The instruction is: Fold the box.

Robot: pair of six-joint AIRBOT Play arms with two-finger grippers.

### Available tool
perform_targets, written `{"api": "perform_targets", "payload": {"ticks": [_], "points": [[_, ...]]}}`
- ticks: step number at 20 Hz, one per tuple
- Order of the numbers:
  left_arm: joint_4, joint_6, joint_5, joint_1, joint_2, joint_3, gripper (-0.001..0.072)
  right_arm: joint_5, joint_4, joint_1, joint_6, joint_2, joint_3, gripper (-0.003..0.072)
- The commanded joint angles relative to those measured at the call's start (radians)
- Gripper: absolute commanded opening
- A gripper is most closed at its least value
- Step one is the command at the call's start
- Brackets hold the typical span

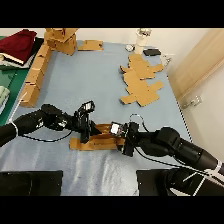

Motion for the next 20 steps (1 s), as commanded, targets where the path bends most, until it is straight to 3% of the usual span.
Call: {"api": "perform_targets", "payload": {"ticks": [1, 9, 20], "points": [[0.000, 0.000, 0.000, 0.000, 0.000, 0.001, 0.0011, -0.005, 0.280, -0.124, -0.340, 0.002, -0.009, 0.0716], [0.000, 0.000, 0.000, 0.000, 0.000, 0.001, 0.0011, -0.038, 0.548, -0.230, -0.700, -0.161, -0.010, 0.0715], [0.000, 0.000, 0.000, 0.000, 0.000, 0.001, 0.0011, -0.024, 0.524, -0.231, -0.671, -0.227, -0.006, 0.0710]]}}
